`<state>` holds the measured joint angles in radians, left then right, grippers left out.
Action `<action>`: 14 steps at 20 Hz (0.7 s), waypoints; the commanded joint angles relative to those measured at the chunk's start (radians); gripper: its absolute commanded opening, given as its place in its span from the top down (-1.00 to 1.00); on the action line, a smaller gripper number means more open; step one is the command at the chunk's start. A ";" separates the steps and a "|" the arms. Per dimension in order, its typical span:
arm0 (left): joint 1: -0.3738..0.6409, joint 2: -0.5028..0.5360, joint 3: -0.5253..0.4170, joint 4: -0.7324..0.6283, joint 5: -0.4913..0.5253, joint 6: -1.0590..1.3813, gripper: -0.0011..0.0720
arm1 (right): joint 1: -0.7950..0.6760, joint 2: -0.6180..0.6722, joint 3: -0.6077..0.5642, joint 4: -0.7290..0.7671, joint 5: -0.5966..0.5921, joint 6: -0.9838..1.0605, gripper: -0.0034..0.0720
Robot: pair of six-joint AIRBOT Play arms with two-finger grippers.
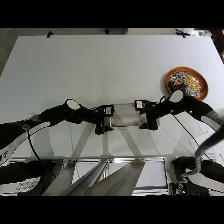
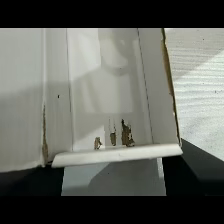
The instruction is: Fold the box and place the chain.
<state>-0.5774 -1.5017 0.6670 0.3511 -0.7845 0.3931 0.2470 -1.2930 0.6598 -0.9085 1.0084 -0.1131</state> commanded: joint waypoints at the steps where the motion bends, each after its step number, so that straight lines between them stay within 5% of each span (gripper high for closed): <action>1: 0.000 0.001 -0.001 0.001 -0.001 0.000 -0.05 | 0.000 0.066 0.000 -0.175 -0.001 0.145 -0.92; 8: 0.000 0.001 -0.001 0.001 -0.002 0.000 -0.05 | 0.000 0.242 0.001 -0.325 0.027 0.334 -0.85; 9: 0.000 0.001 -0.001 0.001 -0.005 0.000 -0.05 | 0.000 0.282 0.001 -0.312 0.031 0.347 -0.56; 11: 0.000 0.001 -0.001 0.000 -0.005 0.000 -0.05 | 0.000 0.354 0.001 -0.218 0.031 0.347 0.72; 12: 0.000 0.001 -0.001 0.001 -0.005 0.000 -0.05 | 0.000 0.381 0.001 -0.144 0.020 0.337 0.88; 14: 0.000 0.001 -0.001 0.001 -0.005 0.000 -0.05 | 0.000 0.391 0.000 0.053 -0.030 0.336 0.88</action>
<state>-0.5774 -1.5017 0.6670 0.3515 -0.7868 0.3927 0.2474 -0.9527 0.6594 -1.0672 1.0222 0.2108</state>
